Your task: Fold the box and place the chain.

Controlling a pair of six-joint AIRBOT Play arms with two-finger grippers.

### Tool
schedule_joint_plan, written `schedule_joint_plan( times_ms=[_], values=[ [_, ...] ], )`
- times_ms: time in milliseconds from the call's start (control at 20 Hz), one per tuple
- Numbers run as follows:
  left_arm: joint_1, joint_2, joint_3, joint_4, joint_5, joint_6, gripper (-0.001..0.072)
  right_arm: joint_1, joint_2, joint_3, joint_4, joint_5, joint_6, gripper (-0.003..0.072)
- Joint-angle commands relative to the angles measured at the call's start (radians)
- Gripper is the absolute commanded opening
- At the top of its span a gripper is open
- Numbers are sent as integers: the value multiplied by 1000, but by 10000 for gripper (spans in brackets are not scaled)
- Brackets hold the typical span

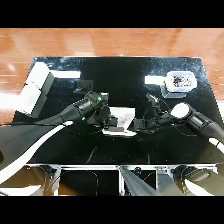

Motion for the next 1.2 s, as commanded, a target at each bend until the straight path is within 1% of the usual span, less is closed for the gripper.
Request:
schedule_joint_plan(
  times_ms=[0,100,150,250,300,350,550,600,650,700,750,800,950,1050,1150],
  values=[
    [0,0,1,3,10,0,18,112,0,92,-256,-20,298,717],
    [0,0,1,8,6,-1,18,167,0,126,-392,-18,451,716],
    [0,0,1,7,1,-2,18,188,-1,131,-428,-18,496,716],
    [0,0,1,7,-7,-1,18,224,-11,132,-432,-20,538,714],
    [0,0,1,7,-14,-1,18,237,-21,135,-431,-25,553,681],
    [0,0,1,7,-20,-1,18,249,-31,140,-432,-34,571,676],
    [0,0,1,7,-21,-1,18,288,-77,179,-432,-48,604,674],
    [0,0,1,7,-19,0,19,290,-87,185,-432,-48,607,609],
    [0,0,1,8,-18,-1,18,290,-91,187,-431,-45,607,484],
    [0,0,1,7,-18,-1,18,290,-92,187,-432,-40,607,483],
    [0,0,1,7,-18,0,18,290,-92,187,-434,-31,607,419],
    [0,0,1,7,-18,0,18,290,-92,187,-443,-20,607,374],
    [0,0,1,7,-18,-1,18,290,-93,187,-463,-12,607,373],
    [0,0,1,7,-18,-1,18,290,-93,187,-485,-12,621,318],
    [0,0,1,7,-18,-1,18,290,-94,188,-526,-10,652,315]
  ],
)
